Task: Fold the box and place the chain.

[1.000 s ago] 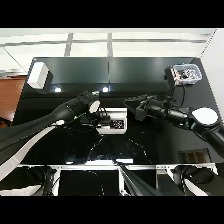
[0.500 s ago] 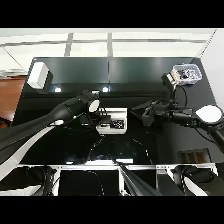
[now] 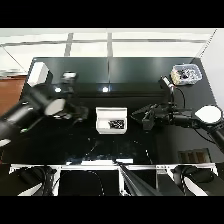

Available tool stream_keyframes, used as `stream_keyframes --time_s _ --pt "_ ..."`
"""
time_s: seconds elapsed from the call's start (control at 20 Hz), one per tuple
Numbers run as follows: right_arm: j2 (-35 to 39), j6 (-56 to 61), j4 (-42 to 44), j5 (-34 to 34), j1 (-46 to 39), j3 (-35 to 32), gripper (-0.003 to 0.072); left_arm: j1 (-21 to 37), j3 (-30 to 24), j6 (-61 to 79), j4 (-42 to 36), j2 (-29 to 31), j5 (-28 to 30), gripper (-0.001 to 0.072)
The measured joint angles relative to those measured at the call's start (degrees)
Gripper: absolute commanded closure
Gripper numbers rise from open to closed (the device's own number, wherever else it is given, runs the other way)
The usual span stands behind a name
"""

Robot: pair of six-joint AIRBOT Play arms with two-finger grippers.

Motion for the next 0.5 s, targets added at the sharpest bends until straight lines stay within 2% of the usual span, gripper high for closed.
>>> stream_keyframes --time_s 0.1,0.2,0.35,0.45,0.5 --pt "0.0 0.5 -0.02 0.11 0.0 0.0 0.0451 7.04 -6.56 1.11 -1.84 5.09 2.82 0.0171" --pt "0.0 0.81 -0.04 0.2 0.0 0.0 0.0452 16.92 -14.78 5.27 -10.12 8.22 9.03 0.0171" --pt "0.0 1.03 -0.04 0.22 0.0 0.0 0.0451 30.95 -25.46 24.98 -33.99 8.83 17.42 0.017" --pt "0.0 1.2 -0.04 0.22 0.0 0.0 0.0451 36.3 -29.35 44.61 -49.88 7.43 18.86 0.0159" --pt "0.0 1.2 -0.04 0.2 0.0 0.0 0.0451 37.51 -30.47 55.3 -55.95 6.54 18.64 0.0014"
